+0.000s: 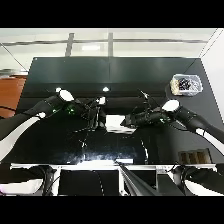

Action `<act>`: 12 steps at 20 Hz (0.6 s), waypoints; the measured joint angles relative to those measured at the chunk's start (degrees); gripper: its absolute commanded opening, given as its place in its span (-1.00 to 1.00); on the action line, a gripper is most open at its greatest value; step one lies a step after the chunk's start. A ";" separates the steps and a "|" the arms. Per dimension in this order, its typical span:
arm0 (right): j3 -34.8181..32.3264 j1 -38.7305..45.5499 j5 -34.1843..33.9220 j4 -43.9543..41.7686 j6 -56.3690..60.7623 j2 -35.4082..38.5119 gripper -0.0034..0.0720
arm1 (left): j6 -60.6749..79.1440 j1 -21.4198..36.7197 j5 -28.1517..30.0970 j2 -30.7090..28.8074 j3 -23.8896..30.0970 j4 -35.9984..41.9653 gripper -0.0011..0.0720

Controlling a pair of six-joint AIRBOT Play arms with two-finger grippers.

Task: Fold the box and place the chain.

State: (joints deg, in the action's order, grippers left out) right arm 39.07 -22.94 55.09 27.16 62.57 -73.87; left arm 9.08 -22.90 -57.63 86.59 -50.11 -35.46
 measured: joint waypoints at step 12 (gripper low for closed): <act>-0.11 0.09 0.81 1.18 -1.70 0.85 -0.85 | -0.35 0.00 0.00 0.00 0.00 0.20 0.29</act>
